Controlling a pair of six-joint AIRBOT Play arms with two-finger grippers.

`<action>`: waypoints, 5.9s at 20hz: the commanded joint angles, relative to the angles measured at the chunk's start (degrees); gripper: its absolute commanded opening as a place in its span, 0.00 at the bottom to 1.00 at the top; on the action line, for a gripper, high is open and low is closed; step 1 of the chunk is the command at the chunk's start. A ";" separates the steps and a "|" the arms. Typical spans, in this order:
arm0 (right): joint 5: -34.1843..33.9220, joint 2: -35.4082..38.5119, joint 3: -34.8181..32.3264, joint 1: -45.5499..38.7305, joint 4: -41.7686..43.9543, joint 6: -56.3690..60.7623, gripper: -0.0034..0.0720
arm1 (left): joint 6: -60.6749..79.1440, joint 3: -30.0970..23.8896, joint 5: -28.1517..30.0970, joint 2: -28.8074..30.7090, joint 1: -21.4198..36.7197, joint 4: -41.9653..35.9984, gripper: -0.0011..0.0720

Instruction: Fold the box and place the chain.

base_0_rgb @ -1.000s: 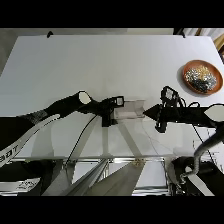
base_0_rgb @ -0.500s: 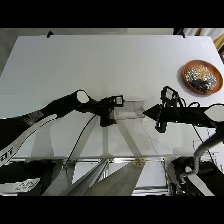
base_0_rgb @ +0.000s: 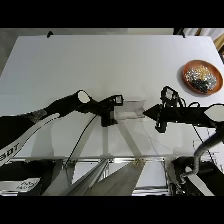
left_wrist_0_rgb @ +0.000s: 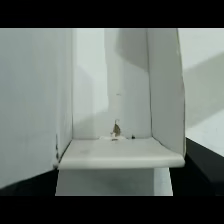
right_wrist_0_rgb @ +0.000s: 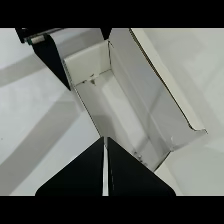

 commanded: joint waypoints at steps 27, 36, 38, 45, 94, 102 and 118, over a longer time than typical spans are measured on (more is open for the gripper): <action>-22.23 -21.57 0.07 0.07 14.84 0.96 0.06 | 2.14 0.02 -1.92 -0.22 0.00 -1.46 0.23; -16.41 -20.85 1.31 0.04 7.72 5.22 0.06 | 2.14 0.02 -1.92 -0.22 0.00 -1.46 0.23; -16.55 -17.51 2.51 0.00 6.71 6.03 0.06 | 2.14 0.02 -1.92 -0.22 0.00 -1.46 0.23; -5.51 -3.91 4.37 0.00 -30.67 14.32 0.30 | 2.14 0.02 -1.92 -0.22 0.00 -1.46 0.23; -15.26 -20.59 4.26 11.43 -23.54 -16.57 0.28 | 2.14 0.02 -1.92 -0.22 0.00 -1.46 0.23; -14.12 -21.31 4.26 10.95 -16.37 -27.23 0.22 | 2.14 0.02 -1.92 -0.22 0.00 -1.46 0.23; -13.68 -18.34 4.28 10.91 -14.40 -20.94 0.08 | 2.14 0.02 -1.92 -0.22 0.00 -1.46 0.23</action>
